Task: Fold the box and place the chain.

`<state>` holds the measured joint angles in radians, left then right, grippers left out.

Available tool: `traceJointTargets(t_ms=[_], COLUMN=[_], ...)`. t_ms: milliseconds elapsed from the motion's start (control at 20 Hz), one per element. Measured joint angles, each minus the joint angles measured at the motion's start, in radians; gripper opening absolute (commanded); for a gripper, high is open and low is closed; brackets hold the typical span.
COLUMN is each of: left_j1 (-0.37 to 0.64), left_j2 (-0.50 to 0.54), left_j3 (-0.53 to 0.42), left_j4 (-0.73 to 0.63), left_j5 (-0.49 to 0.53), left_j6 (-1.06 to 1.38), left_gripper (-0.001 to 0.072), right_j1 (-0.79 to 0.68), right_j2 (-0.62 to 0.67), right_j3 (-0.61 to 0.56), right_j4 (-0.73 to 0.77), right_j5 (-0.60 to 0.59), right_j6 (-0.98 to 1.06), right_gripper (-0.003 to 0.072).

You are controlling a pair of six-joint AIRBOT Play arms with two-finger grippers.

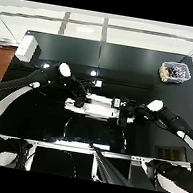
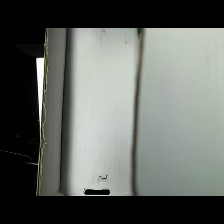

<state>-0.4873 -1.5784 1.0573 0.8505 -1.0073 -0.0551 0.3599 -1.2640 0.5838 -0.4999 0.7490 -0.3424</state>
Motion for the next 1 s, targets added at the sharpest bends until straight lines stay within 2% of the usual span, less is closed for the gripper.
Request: traceJointTargets(t_ms=[1000], left_j1=[0.0], left_j2=[-0.005], left_j3=[0.0], left_j4=[0.001], left_j5=[-0.043], left_j6=[-0.005], left_gripper=[0.0023], right_j1=[-0.004], right_j2=[-0.032], right_j3=[0.0], right_j4=[-0.064], right_j5=[-0.017], right_j6=[0.076], right_gripper=[0.0705])
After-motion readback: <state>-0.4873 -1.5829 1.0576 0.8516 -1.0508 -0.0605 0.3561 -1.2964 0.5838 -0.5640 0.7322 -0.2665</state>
